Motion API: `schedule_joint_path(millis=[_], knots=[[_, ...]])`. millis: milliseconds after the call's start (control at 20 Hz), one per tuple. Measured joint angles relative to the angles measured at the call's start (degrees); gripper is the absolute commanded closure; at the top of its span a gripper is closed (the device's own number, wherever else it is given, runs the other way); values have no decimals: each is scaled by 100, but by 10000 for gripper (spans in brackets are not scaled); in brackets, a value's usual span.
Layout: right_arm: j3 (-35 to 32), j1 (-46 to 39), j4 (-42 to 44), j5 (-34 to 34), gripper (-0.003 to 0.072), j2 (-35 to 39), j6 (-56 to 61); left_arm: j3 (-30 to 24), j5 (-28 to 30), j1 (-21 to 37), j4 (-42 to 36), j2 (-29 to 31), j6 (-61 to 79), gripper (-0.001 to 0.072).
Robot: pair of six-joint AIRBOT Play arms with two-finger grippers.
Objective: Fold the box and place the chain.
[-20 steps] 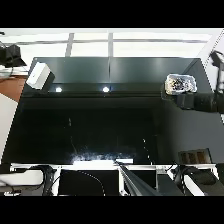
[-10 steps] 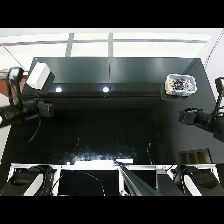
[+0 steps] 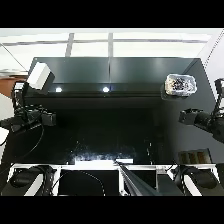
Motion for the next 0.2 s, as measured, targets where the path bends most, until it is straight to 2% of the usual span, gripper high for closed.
schedule_joint_path(millis=[200], knots=[[0,0,-2,2,655,-2,0,-24,20,-2,15,13,2,680]])
